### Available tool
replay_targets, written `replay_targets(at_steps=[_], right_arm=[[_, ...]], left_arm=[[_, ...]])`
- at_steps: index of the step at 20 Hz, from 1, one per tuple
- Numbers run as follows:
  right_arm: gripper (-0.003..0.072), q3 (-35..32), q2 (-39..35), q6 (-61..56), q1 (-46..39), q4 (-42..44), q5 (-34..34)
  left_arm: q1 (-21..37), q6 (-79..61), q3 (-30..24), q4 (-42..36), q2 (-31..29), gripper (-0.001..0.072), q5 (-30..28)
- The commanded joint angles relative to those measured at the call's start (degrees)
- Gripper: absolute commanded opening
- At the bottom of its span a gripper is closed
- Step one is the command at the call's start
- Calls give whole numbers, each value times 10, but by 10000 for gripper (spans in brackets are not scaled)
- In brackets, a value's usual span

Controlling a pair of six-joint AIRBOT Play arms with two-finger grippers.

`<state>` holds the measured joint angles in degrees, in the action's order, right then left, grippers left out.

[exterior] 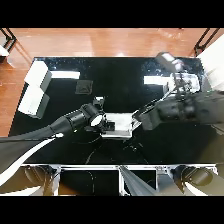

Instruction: Fold the box and place the chain.

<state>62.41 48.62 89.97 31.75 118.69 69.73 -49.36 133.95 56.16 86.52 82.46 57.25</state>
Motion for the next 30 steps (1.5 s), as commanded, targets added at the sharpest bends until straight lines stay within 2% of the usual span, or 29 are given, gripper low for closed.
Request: replay_targets(at_steps=[1, 8, 13, 14, 15, 16, 19, 24, 26, 28, 29, 30], right_arm=[[19, -28, 24, -2, 33, 30, -48], [20, -29, 84, 2, 41, 21, -81], [23, -60, 100, 5, 41, 22, -96], [87, -62, 100, 5, 41, 18, -94], [364, -62, 100, 5, 41, 11, -90], [573, -62, 98, 5, 38, 7, -85], [602, -62, 73, 7, -3, -10, -45], [602, -63, -11, 5, -154, -154, 21], [602, -76, -12, -36, -217, -225, -12], [605, -122, -4, -77, -264, -248, -101], [709, -143, 12, -83, -282, -246, -134], [707, -155, 41, -88, -296, -242, -158]], left_arm=[[0, 0, 0, 0, 0, 23, 0], [0, 0, 0, 0, 0, 24, 0], [0, 0, 0, 0, 0, 23, 3], [0, 0, 0, 0, 0, 23, 3], [0, 0, 0, 0, 0, 23, 2], [0, 0, 0, 0, 0, 24, 2], [0, 0, 0, 0, 0, 23, 4], [0, 0, 0, 0, 0, 23, 4], [0, 0, 0, 0, 0, 23, 4], [0, 0, 0, 0, 0, 23, 4], [0, 0, 0, 0, 0, 23, 4], [0, 0, 0, 0, 0, 24, 4]])
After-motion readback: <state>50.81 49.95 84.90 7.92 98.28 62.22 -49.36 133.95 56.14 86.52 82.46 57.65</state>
